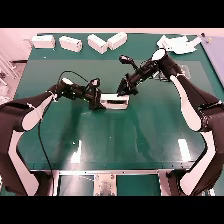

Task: Fold the box and place the chain.

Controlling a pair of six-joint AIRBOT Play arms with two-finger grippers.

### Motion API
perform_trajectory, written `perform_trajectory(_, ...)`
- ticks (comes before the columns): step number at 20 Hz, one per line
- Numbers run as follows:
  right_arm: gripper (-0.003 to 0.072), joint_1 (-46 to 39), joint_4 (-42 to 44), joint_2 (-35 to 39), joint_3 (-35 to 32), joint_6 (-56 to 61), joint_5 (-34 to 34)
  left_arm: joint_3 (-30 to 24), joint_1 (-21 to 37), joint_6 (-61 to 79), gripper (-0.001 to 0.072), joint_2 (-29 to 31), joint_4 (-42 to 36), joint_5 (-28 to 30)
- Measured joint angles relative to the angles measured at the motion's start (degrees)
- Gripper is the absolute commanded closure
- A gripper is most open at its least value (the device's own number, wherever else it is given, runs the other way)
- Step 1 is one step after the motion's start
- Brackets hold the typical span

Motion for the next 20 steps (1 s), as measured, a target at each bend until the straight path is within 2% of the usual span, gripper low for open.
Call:
perform_trajectory(12, 0.0381, 2.1, -2.5, 0.0, 0.0, 1.2, -0.2, 0.0, 0.0, 0.0, 0.0083, 0.0, 0.0, 0.0)
perform_trajectory(20, 0.0382, 3.3, -4.9, -0.1, 0.0, 1.6, -3.0, 0.0, 0.1, 0.0, 0.0083, 0.0, 0.0, 0.1)
